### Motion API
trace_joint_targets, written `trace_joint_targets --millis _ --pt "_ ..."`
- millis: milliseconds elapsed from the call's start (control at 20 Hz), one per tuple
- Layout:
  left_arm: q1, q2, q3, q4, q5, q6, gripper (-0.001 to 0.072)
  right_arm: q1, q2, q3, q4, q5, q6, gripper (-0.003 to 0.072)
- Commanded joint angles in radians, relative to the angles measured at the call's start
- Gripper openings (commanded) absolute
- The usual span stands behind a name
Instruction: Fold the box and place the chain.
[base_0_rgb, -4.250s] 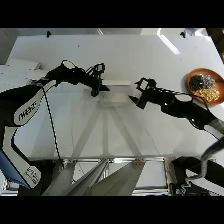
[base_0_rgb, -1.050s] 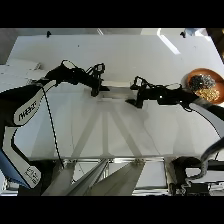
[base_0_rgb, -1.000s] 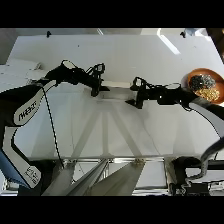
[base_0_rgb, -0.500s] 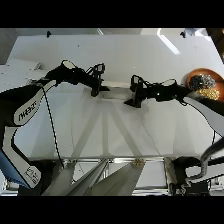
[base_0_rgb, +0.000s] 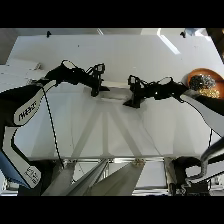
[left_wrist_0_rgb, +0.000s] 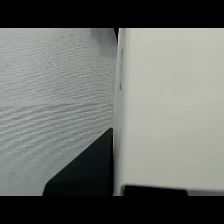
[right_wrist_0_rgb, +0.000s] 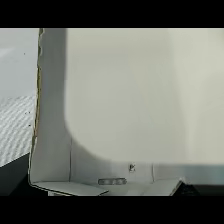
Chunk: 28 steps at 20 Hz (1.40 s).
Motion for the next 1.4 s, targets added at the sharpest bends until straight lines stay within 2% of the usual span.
trace_joint_targets --millis 0,500,650,1350 --pt "0.000 0.000 0.000 0.000 0.001 0.000 0.0009 0.005 -0.010 0.016 -0.037 0.019 0.033 0.0689" --pt "0.000 0.000 0.000 0.000 0.001 0.000 0.0009 0.005 -0.010 0.016 -0.036 0.015 0.033 0.0684" --pt "0.000 0.000 0.000 0.000 0.001 0.000 0.0009 0.005 -0.010 0.016 -0.029 0.005 0.033 0.0519" --pt "0.000 0.000 0.000 0.000 0.001 0.000 0.0009 0.005 -0.010 0.016 -0.030 0.006 0.032 0.0520"
